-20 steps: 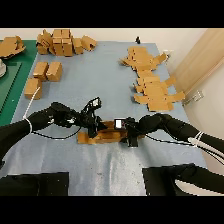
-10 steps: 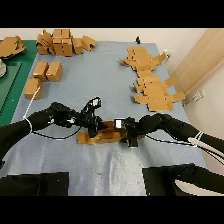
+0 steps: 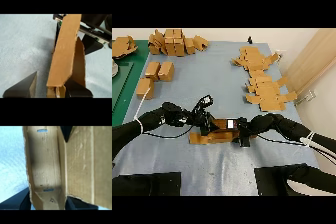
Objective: Fold the box.
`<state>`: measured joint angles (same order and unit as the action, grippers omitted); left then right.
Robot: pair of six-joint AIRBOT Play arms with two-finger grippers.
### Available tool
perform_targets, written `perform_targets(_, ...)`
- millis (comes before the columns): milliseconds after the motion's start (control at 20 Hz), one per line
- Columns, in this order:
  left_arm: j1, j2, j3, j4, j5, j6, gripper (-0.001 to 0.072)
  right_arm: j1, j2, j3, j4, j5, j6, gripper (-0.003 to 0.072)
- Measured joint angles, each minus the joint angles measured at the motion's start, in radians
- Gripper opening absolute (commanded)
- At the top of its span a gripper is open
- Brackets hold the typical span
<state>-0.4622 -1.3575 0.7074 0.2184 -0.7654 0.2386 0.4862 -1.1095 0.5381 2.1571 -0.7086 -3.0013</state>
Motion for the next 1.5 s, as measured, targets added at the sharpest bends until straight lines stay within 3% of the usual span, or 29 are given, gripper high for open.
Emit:
perform_targets(100,0.002,0.036,0.001,0.042,0.005,-0.039,0.0382,0.0,0.0,0.0,0.0,0.0,0.0,0.0446)
perform_targets(200,0.002,0.085,0.001,0.104,0.001,-0.116,0.0383,0.0,0.0,0.0,0.0,-0.001,0.0,0.0581)
perform_targets(650,0.002,0.249,0.001,0.499,-0.116,-0.541,0.0379,-0.001,-0.001,0.0,-0.001,-0.006,0.0,0.0578)
perform_targets(750,0.002,0.258,0.001,0.532,-0.144,-0.58,0.0379,-0.001,-0.001,0.0,0.0,-0.007,0.0,0.0575)
perform_targets(850,0.002,0.263,0.001,0.549,-0.165,-0.602,0.0379,-0.001,-0.001,0.0,0.001,-0.007,0.0,0.0502)
perform_targets(1200,0.0,0.267,0.001,0.568,-0.192,-0.628,0.0371,-0.001,-0.001,0.0,0.003,-0.007,0.0,0.0503)
perform_targets(1250,0.0,0.267,0.001,0.566,-0.197,-0.629,0.0233,-0.001,-0.001,0.0,0.003,-0.007,0.0,0.0503)
perform_targets(1300,-0.002,0.267,0.001,0.563,-0.204,-0.632,0.0002,-0.001,-0.001,0.0,0.003,-0.007,0.0,0.0503)
perform_targets(1500,-0.042,0.267,0.001,0.54,-0.237,-0.739,0.001,-0.001,-0.001,0.0,0.004,-0.007,0.0,0.0503)
